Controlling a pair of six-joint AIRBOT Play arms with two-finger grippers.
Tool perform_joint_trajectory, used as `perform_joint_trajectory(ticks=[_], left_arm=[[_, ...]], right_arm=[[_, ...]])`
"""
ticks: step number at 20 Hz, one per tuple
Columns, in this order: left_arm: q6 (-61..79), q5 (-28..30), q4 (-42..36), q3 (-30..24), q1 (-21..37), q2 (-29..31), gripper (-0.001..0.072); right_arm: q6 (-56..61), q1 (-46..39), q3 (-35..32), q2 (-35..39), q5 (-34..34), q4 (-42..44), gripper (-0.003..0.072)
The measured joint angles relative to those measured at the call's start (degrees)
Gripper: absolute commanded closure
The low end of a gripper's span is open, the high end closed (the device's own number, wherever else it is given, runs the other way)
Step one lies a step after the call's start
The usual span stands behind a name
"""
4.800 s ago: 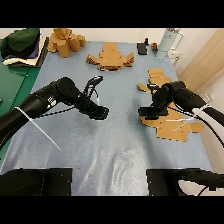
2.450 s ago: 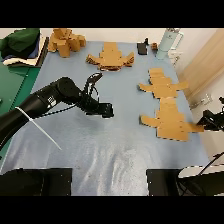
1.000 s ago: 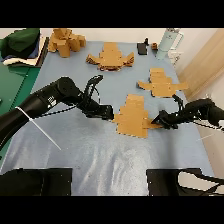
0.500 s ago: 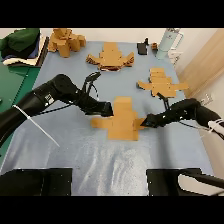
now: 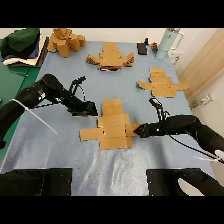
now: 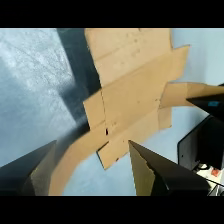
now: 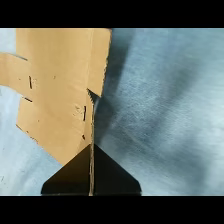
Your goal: Fold the box.
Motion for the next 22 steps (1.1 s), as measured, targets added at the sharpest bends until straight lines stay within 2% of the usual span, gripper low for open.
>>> perform_joint_trajectory(ticks=[4, 8, 9, 10, 11, 17, 22], left_arm=[[8.37, 1.01, -8.09, 1.79, 0.59, -8.0, 0.0025], [15.39, -1.68, -16.04, 7.52, 0.74, -15.96, 0.0026], [16.26, -2.89, -17.25, 9.16, 0.74, -17.64, 0.0088], [17.03, -4.26, -18.29, 10.88, 0.81, -19.34, 0.0197], [17.62, -5.42, -18.99, 12.33, 0.81, -20.79, 0.0233], [22.1, -15.91, -21.99, 16.17, -1.09, -27.1, 0.0234], [25.07, -18.82, -24.02, 16.68, -1.75, -28.79, 0.0237]], right_arm=[[0.0, 1.64, -0.74, 1.33, 0.98, -0.13, 0.0684], [0.0, 2.03, -0.94, 1.7, 1.25, -0.28, 0.0684], [0.0, 2.08, -0.94, 1.7, 1.33, -0.42, 0.0684], [0.0, 2.1, -0.96, 1.75, 1.33, -0.48, 0.0684], [0.0, 2.14, -0.94, 1.77, 1.33, -0.5, 0.0684], [0.0, 2.16, -0.96, 1.77, 1.66, -0.85, 0.0684], [0.0, 2.16, -0.96, 1.77, 1.75, -0.98, 0.0684]])
